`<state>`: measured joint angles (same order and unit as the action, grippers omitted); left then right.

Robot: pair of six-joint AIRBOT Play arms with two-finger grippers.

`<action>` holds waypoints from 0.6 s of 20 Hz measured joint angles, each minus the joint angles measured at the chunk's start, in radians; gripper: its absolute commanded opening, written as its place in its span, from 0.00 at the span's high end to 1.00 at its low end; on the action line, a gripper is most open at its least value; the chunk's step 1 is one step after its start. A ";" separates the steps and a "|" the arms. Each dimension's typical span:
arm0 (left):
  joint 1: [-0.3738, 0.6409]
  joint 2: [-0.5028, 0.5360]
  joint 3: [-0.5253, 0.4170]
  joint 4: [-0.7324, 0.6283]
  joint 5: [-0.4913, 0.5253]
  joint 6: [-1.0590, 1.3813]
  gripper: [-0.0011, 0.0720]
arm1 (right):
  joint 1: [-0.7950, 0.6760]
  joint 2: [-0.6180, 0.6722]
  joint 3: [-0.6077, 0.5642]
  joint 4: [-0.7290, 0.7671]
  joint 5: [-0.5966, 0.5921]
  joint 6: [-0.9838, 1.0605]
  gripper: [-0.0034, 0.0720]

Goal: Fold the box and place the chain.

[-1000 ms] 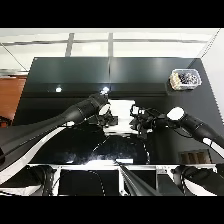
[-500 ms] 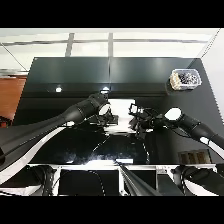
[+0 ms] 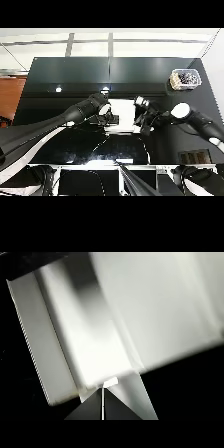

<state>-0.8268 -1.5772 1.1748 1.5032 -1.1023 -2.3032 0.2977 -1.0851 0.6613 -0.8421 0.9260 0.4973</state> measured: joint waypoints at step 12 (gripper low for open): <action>0.000 0.000 0.000 0.003 -0.004 -0.001 0.94 | -0.391 -0.014 -0.163 0.014 0.068 0.704 0.93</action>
